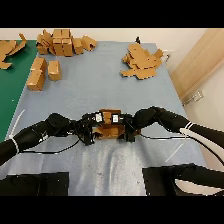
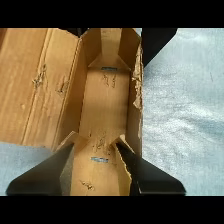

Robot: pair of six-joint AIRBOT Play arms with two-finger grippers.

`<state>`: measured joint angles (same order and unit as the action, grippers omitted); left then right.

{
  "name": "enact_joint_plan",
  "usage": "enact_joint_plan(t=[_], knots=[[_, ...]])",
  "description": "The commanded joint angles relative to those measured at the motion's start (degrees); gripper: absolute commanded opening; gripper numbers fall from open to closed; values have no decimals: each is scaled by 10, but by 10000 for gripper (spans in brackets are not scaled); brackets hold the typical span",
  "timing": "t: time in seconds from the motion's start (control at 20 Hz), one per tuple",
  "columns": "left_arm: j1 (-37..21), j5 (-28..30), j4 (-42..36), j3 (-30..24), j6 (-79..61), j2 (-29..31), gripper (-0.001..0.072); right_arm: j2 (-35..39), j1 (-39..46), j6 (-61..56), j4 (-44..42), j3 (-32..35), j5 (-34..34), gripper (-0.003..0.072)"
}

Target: Fold the box.

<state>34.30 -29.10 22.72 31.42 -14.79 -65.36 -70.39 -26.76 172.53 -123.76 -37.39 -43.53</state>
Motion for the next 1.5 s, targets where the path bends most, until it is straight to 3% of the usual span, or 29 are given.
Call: enact_joint_plan(t=[0.0,0.3,0.4,0.55,0.85,1.05,1.25,1.45], knots=[[0,0,0,1,2,0,413,0,0,0,0,0,0,556],[-1,27,38,1,7,9,399,0,0,0,0,0,0,556],[-1,17,102,1,50,36,19,0,0,0,0,0,0,556],[-1,-15,247,0,260,101,12,0,0,0,0,0,0,556],[-1,-176,541,0,816,225,11,0,0,0,-1,0,0,556],[-6,-226,727,-3,1262,235,12,0,0,0,0,0,-1,556],[-38,-218,675,-14,1366,186,12,0,0,0,1,0,-1,556],[-43,-123,533,-14,1335,134,11,0,0,0,1,0,-1,556]])
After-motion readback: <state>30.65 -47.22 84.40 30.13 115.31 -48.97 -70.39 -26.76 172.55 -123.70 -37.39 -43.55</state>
